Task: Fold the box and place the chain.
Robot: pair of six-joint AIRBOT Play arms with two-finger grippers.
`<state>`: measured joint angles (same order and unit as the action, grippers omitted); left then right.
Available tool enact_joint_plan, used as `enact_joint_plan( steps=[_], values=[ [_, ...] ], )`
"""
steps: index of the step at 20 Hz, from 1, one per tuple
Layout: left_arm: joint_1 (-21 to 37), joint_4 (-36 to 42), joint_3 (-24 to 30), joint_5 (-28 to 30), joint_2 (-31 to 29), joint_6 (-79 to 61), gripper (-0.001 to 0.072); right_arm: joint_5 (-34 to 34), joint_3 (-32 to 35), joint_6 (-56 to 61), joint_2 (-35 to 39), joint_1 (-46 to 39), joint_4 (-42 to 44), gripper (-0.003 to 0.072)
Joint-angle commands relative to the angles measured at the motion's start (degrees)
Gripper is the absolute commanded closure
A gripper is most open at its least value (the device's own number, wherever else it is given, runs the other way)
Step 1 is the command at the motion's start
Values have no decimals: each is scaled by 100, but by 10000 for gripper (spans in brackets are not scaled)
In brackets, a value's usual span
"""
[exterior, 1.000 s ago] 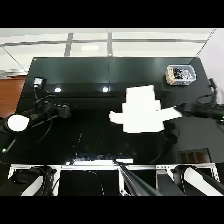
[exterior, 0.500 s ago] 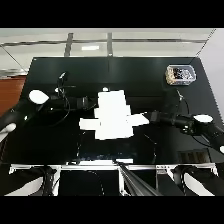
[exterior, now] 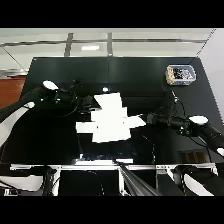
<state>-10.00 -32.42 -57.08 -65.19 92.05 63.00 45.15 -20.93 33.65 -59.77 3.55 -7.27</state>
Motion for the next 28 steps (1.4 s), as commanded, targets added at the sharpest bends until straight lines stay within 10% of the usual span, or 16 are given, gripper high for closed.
enact_joint_plan(
  steps=[1,8,12,21,25,26,28],
  values=[
    [-39,562,-243,-682,402,-938,36,267,0,-2,4,17,-4,674],
    [-96,424,-393,-1432,487,-2389,37,455,0,0,4,15,-308,674],
    [-151,-210,-446,-2146,820,-2354,244,409,0,0,4,15,-330,675],
    [-348,-638,-446,-1711,866,-2116,315,308,0,0,4,15,-330,674],
    [-413,-651,-448,-1858,866,-2240,685,262,0,0,4,15,-330,673],
    [-391,-654,-448,-1941,866,-2238,685,214,-2,0,4,15,-328,644],
    [-339,-656,-520,-2098,850,-2234,686,68,-96,-4,4,-127,-407,17]
  ],
)
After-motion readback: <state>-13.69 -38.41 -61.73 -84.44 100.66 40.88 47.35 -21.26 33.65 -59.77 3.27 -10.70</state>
